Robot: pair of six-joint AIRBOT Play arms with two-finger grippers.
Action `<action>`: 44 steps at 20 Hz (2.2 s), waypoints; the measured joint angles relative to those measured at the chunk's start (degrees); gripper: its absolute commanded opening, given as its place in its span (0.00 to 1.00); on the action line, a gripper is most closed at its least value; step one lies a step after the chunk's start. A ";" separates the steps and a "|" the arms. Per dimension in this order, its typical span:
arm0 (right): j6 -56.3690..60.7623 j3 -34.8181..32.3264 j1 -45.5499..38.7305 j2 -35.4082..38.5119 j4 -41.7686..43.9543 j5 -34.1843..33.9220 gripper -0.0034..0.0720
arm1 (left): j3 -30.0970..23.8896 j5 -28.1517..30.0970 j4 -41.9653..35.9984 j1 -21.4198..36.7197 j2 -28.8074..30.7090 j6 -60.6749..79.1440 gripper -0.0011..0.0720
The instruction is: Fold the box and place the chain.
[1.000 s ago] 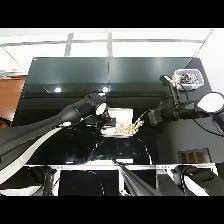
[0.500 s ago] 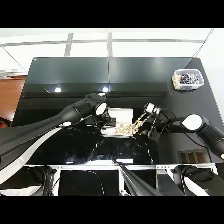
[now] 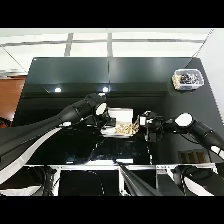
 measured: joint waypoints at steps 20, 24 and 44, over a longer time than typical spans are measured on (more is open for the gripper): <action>-3.52 2.29 1.79 -6.08 2.08 0.26 0.98 | 0.00 0.00 0.00 0.00 0.00 0.00 0.06; -3.50 2.32 1.79 -6.91 2.19 0.83 0.98 | 0.00 0.00 -0.37 0.00 0.00 0.00 0.06; 38.07 2.62 1.03 8.41 -8.79 3.82 0.07 | 0.00 0.17 -0.83 0.00 0.00 0.02 0.06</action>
